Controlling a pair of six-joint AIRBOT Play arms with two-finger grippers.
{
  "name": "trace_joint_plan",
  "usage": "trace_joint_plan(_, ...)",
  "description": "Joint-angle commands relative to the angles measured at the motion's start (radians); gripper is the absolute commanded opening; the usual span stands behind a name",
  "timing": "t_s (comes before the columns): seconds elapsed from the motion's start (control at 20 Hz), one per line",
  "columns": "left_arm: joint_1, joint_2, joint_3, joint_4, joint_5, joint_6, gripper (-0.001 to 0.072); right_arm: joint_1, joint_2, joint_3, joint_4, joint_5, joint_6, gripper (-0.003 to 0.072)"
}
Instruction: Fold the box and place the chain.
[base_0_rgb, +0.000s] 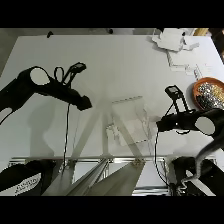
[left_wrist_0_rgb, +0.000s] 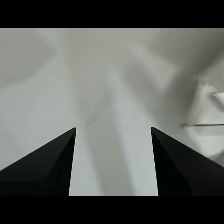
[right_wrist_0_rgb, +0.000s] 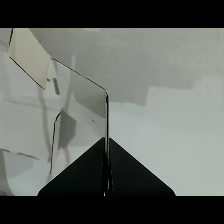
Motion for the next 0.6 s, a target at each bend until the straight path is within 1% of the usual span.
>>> trace_joint_plan(0.0, 0.000, -0.139, -0.001, -0.448, -0.063, 0.441, 0.0546, 0.013, 0.001, -0.001, 0.004, -0.005, 0.007, 0.0024)
trace_joint_plan(0.05, 0.000, -0.179, -0.001, -0.476, -0.065, 0.468, 0.0582, 0.013, 0.001, -0.001, 0.004, -0.003, 0.007, 0.0024)
trace_joint_plan(0.25, -0.016, -0.310, -0.001, -0.531, -0.089, 0.566, 0.0581, 0.013, 0.001, -0.001, 0.004, -0.003, 0.007, 0.0024)
trace_joint_plan(0.4, -0.075, -0.365, -0.001, -0.529, -0.087, 0.644, 0.0581, 0.013, 0.001, -0.001, 0.004, -0.003, 0.008, 0.0024)
trace_joint_plan(0.55, -0.131, -0.389, -0.001, -0.531, -0.003, 0.673, 0.0581, 0.013, 0.001, -0.001, 0.004, -0.002, 0.008, 0.0024)
